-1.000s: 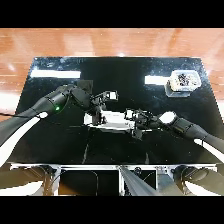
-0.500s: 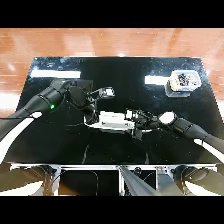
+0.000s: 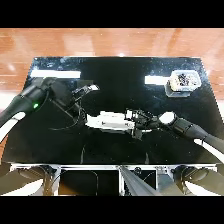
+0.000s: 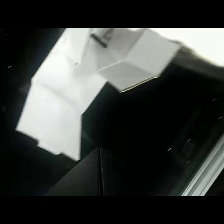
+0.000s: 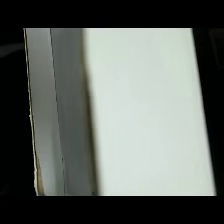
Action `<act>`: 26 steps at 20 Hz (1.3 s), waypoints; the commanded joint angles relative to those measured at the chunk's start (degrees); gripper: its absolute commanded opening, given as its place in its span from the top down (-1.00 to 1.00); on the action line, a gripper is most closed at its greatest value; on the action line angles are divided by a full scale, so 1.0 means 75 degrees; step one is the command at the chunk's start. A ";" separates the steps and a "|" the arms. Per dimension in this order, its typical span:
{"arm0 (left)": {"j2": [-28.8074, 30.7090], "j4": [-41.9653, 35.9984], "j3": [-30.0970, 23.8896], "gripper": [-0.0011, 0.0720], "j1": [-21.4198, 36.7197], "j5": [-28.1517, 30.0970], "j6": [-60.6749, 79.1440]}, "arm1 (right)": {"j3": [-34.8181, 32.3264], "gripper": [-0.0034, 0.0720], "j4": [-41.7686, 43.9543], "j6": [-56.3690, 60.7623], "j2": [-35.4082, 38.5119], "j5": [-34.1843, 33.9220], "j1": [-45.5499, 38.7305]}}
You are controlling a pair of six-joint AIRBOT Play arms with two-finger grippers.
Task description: Fold the box and place the chain.
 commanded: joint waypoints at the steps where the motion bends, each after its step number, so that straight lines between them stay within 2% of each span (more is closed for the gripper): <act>1: 0.1317 -0.1839 -0.1309 0.92 0.0105 -0.1157 0.0749 | -0.0003 -0.74 0.0000 0.0003 -0.0006 0.0003 0.0006; 3: 0.2486 -0.2833 -0.2334 0.92 -0.0152 -0.2369 0.1533 | -0.0003 -0.74 0.0000 0.0000 -0.0006 0.0003 0.0006; 5: 0.3453 -0.2981 -0.3255 0.92 -0.0644 -0.4115 0.1536 | -0.0003 -0.74 -0.0003 0.0003 -0.0006 0.0003 0.0006; 7: 0.3800 -0.3197 -0.3873 0.91 -0.1134 -0.5292 0.1530 | -0.0003 -0.74 0.0000 0.0003 -0.0006 0.0003 0.0009; 11: 0.3232 -0.3316 -0.4135 0.91 -0.2291 -0.7067 0.1533 | -0.0003 -0.74 0.0000 0.0003 -0.0006 0.0003 0.0009; 14: 0.2509 -0.3316 -0.4127 0.91 -0.2804 -0.8550 0.1527 | -0.0003 -0.74 0.0000 0.0003 -0.0006 0.0003 0.0009; 16: 0.2203 -0.3322 -0.4083 0.91 -0.2841 -0.8979 0.1443 | -0.0003 -0.74 0.0000 0.0003 -0.0006 0.0003 0.0009; 21: 0.1644 -0.3319 -0.3570 0.91 -0.2853 -0.9084 0.1445 | -0.0003 -0.74 0.0000 0.0003 -0.0006 0.0003 0.0009; 26: 0.0901 -0.3319 -0.3162 0.91 -0.2908 -0.9789 0.1396 | -0.0003 -0.74 -0.0003 0.0003 -0.0006 0.0003 0.0009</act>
